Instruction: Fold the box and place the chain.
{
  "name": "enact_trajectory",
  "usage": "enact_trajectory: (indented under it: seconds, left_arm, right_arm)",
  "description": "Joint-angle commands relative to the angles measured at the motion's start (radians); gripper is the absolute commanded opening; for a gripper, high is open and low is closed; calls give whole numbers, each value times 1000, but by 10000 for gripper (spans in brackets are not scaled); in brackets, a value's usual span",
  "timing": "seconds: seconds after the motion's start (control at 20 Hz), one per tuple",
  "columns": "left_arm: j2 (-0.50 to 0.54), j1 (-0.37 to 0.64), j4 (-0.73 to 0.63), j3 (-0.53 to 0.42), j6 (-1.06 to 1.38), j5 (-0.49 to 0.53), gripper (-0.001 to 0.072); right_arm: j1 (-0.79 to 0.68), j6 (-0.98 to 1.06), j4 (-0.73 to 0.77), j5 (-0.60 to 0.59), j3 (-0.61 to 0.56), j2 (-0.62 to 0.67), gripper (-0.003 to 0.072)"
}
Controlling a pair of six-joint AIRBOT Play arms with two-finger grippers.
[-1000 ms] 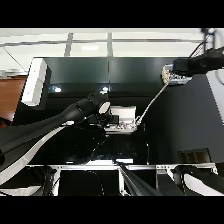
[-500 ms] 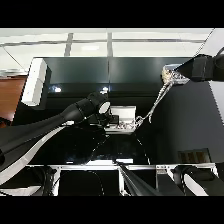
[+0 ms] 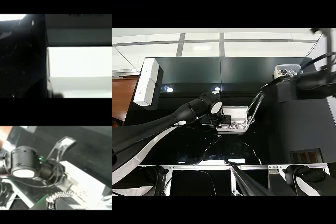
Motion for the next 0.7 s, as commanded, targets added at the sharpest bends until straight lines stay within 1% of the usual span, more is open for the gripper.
enact_trajectory:
  seconds: [0.0, 0.25, 0.4, 0.45, 0.5, 0.55, 0.65]
  left_arm:
    - [0, 1, 0, 0, 0, 0, 27]
    - [0, 1, 0, 0, 0, 0, 28]
    - [0, 1, 0, 0, 0, 0, 27]
    - [0, 1, 1, 0, 1, 0, 27]
    - [0, 1, 0, 0, 1, 0, 27]
    - [0, 1, 1, 0, 0, 0, 27]
    - [0, 1, 0, 0, 0, 0, 27]
  right_arm:
    - [64, 2, 42, -77, -54, -24, 14]
    - [85, 2, 29, -98, -95, -81, 14]
    - [85, 14, -6, -118, -154, -91, 17]
    - [85, 23, -6, -122, -178, -93, 84]
    - [85, 26, -6, -121, -197, -94, 257]
    - [80, 26, -24, -105, -204, -93, 284]
    - [29, 21, -81, -60, -203, -70, 284]
